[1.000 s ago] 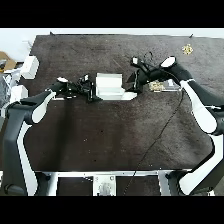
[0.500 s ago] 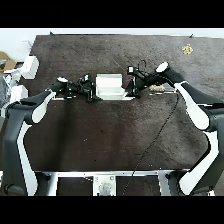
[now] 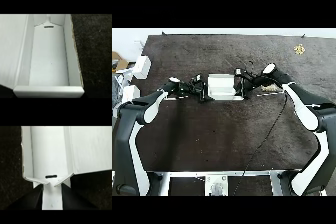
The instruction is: Fold the box and place the chain.
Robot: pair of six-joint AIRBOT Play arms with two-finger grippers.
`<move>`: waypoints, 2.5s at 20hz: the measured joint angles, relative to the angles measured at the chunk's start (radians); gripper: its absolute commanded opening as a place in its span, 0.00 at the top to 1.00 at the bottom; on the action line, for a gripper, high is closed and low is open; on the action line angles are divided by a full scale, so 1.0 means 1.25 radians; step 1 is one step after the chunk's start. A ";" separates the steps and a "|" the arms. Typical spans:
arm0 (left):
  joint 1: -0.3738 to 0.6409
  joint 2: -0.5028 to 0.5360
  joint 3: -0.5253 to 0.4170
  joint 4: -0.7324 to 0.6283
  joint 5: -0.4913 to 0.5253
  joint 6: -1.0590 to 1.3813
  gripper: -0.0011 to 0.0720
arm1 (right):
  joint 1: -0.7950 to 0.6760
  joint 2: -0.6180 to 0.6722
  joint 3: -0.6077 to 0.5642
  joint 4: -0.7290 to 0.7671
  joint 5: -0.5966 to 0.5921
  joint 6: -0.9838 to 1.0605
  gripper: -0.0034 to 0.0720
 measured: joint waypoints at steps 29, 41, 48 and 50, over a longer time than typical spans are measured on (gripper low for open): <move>0.000 0.000 0.000 0.000 0.000 0.000 0.83 | 0.042 0.012 0.000 -0.037 -0.064 0.107 0.78; 0.000 0.000 0.000 -0.001 0.000 0.000 0.83 | -0.073 0.191 0.000 -0.227 -0.009 0.797 0.95; 0.000 0.000 0.000 -0.002 0.000 0.000 0.83 | -0.112 0.116 -0.004 -0.200 0.045 0.932 0.95; 0.000 0.000 0.000 -0.002 0.000 0.000 0.83 | -0.114 0.089 -0.005 -0.168 0.056 0.944 0.95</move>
